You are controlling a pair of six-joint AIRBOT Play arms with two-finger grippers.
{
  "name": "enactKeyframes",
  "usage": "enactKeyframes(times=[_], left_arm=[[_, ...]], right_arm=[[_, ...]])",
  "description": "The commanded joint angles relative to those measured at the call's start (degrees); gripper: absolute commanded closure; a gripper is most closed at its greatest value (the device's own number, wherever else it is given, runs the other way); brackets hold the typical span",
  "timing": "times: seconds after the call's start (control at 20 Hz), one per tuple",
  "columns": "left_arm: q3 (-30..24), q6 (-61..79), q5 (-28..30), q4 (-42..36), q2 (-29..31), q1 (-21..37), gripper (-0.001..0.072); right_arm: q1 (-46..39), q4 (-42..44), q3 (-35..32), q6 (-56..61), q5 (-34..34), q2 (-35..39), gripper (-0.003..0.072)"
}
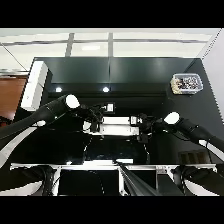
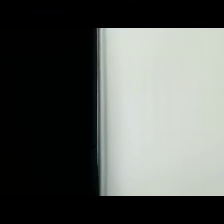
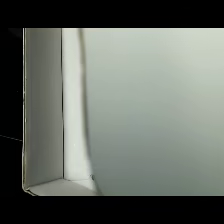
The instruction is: Fold the box and place the chain.
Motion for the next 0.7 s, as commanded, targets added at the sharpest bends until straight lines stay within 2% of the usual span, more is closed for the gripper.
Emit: enactKeyframes(times=[0.0,0.35,0.4,0.45,0.5,0.65], left_arm=[[0.04,-0.02,-0.26,-0.20,-0.04,-0.02,0.0683],[0.04,-0.02,-1.51,-0.46,-0.04,0.00,0.0683],[0.04,-0.02,-1.46,-0.44,-0.04,0.00,0.0683],[0.04,-0.02,-1.40,-0.44,-0.04,0.00,0.0683],[0.04,0.00,-1.33,-0.42,-0.04,0.00,0.0684],[0.04,0.00,-1.33,-0.42,-0.02,0.00,0.0682]], right_arm=[[0.17,-0.17,0.00,0.46,-0.66,-0.04,-0.0022],[0.17,-0.17,0.02,0.44,-0.66,-0.04,-0.0020],[0.17,-0.17,0.00,0.44,-0.66,-0.04,0.0035],[0.17,-0.20,0.00,0.44,-0.63,-0.04,0.0158],[0.17,-0.20,0.00,0.44,-0.63,-0.04,0.0213],[0.17,-0.20,0.00,0.44,-0.63,-0.04,0.0212]])
